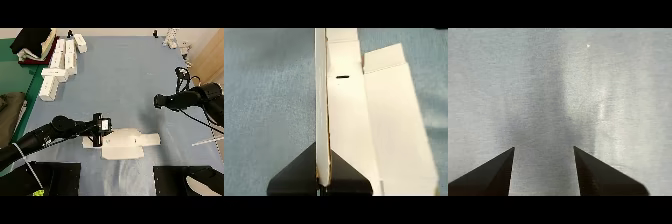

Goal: Fold the box.

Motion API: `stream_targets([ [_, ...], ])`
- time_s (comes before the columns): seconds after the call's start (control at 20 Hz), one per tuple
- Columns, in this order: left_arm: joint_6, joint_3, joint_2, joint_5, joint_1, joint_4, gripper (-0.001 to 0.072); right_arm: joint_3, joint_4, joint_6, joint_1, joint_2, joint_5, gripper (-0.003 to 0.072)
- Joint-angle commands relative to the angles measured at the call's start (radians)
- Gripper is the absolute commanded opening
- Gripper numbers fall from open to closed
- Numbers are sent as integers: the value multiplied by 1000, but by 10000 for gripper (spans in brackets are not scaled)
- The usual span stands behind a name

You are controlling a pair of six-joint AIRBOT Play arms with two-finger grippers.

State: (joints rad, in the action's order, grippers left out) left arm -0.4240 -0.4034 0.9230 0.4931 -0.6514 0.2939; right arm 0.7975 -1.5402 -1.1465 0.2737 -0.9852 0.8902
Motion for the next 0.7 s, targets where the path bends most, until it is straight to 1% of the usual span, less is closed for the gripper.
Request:
stream_targets([
  [0.0, -16, 24, -14, -48, -32, -18, 16, 1, 0, 6, 0, -1, 0, 578],
  [0.05, 6, 21, -14, -44, -29, -18, 16, 1, 0, 6, 0, -1, 0, 578],
  [0.25, 52, -8, -14, 67, 22, -17, 17, 1, -1, 6, 0, -1, 1, 578],
  [0.4, 98, -8, 10, 124, 35, 34, 18, 1, -5, 6, 0, -1, 1, 578],
  [0.45, 103, -8, 26, 123, 35, 58, 18, 1, -5, 6, 0, -1, 1, 578],
  [0.6, 95, -14, 37, 56, 36, 69, 18, 1, -9, 6, 0, -1, 2, 578],
  [0.65, 86, -27, 35, 60, 36, 87, 18, 1, -10, 6, 0, -1, 2, 578],
])
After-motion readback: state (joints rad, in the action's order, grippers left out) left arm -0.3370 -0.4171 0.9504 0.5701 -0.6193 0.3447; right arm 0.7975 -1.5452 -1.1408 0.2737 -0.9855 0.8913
